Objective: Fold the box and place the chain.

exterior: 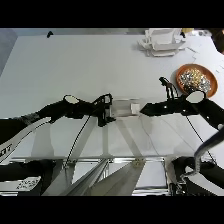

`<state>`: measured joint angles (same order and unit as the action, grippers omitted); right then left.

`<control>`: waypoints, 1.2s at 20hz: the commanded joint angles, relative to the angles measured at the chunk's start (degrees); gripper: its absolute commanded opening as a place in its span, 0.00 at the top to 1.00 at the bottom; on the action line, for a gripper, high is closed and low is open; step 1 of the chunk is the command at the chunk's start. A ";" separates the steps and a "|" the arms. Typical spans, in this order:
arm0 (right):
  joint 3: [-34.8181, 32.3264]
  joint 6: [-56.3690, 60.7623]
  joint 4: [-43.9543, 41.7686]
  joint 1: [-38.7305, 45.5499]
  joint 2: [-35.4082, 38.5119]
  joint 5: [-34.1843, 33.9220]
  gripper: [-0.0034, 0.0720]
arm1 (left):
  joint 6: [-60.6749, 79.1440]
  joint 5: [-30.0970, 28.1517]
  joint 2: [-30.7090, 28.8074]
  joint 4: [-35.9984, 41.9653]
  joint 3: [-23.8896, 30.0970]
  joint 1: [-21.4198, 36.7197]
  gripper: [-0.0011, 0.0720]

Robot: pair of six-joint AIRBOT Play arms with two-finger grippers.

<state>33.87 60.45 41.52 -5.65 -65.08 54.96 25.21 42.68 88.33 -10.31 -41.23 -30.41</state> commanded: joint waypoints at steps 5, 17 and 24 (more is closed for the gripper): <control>0.39 0.17 -0.68 -7.34 -0.33 -7.13 0.38 | 0.00 -0.02 -0.04 0.00 -0.02 -0.02 0.64; 14.91 37.73 33.77 -21.59 -8.70 -3.50 0.41 | 0.02 -0.02 -0.04 0.00 -0.02 -0.02 0.64; 16.11 49.68 39.82 -27.04 -11.50 -2.93 0.43 | 0.00 -0.02 -0.04 0.00 -0.02 -0.04 0.64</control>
<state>49.32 104.20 78.13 -30.79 -75.42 51.55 25.23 42.68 88.33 -10.31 -41.23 -30.41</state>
